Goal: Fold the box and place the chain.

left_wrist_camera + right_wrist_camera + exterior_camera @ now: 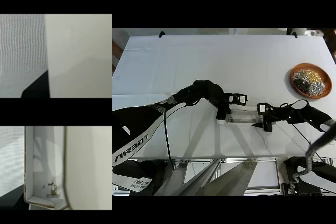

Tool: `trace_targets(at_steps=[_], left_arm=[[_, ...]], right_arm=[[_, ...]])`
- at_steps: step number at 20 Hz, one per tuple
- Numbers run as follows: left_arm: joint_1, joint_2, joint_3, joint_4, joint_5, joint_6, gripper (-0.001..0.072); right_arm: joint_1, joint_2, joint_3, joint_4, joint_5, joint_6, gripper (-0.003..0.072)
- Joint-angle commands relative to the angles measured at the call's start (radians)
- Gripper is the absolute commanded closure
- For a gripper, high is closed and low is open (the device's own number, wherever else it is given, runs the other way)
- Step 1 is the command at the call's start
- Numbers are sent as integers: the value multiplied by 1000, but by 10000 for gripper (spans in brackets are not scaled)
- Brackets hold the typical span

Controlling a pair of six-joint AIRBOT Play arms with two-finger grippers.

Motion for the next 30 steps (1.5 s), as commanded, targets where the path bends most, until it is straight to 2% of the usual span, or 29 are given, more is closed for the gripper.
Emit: trace_targets(at_steps=[1, 21, 22, 23, 24, 28, 30], left_arm=[[0, 0, 0, 0, 0, 0, 696], [0, 2, 0, 1, 14, 0, 685], [1, 9, 0, 4, 24, 0, 601], [2, 18, 0, 10, 34, 0, 468], [3, 34, 0, 25, 38, -2, 374], [3, 114, 0, 153, 69, -99, 310], [3, 161, 0, 245, 110, -194, 310]], right_arm=[[0, 0, 0, 1, -4, -2, 277], [0, 0, 0, 0, 8, -3, 277], [0, 0, 0, 0, 7, -3, 277], [0, 0, 0, 0, 8, -3, 277], [0, 0, 0, 0, 8, -3, 277], [0, 0, 0, 0, 7, -3, 277], [0, 0, 0, 0, 7, -3, 277]])
